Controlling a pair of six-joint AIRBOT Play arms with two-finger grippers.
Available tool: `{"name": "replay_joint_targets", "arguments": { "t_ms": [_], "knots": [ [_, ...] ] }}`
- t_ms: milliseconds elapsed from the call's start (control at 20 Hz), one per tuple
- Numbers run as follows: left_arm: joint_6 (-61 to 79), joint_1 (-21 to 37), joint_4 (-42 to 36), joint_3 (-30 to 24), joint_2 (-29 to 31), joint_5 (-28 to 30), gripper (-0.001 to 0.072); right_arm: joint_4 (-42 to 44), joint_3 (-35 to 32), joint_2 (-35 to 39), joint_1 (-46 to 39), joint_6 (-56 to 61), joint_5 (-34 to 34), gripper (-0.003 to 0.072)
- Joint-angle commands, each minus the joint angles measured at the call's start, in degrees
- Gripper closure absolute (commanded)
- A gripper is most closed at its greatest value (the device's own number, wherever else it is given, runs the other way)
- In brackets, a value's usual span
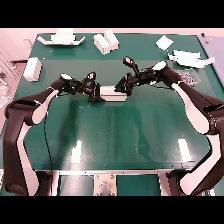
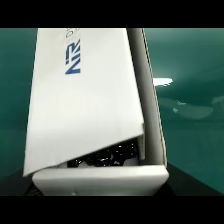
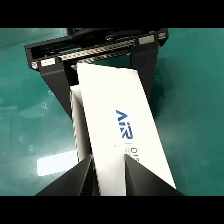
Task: Fold the box and place the chain.
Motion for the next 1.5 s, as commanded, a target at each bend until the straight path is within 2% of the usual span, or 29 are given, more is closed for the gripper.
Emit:
{"name": "replay_joint_targets", "arguments": {
  "t_ms": [0, 500, 950, 1050, 1150, 1250, 1450],
  "knots": [
    [0.15, -0.04, 0.17, 0.0, -0.02, -0.37, 0.0312, -0.22, -1.22, 0.0, -0.02, 0.37, -1.2, 0.0463],
    [0.17, -0.07, 0.17, 0.0, -0.02, -0.31, 0.0312, 3.1, -6.34, 0.0, -0.11, -3.82, 0.28, 0.0462],
    [0.17, -0.04, 0.2, 0.0, -0.02, -0.31, 0.0312, 15.37, -5.99, 0.04, -1.14, -10.71, 2.75, 0.0478],
    [0.17, -0.04, 0.17, 0.0, -0.02, -0.31, 0.0312, 18.91, -5.99, 0.04, -1.14, -12.09, 3.87, 0.0544],
    [0.17, -0.04, 0.2, 0.0, -0.02, -0.31, 0.0312, 19.32, -6.01, 0.02, -1.14, -12.35, 4.33, 0.0553],
    [0.17, -0.07, 0.2, 0.0, -0.02, -0.31, 0.0312, 17.79, -6.32, 0.02, -1.18, -10.93, 4.61, 0.067],
    [0.17, -0.04, 0.17, 0.0, -0.02, -0.31, 0.0312, 15.21, -9.01, 0.02, -1.97, -7.39, 4.09, 0.0673]
  ]
}}
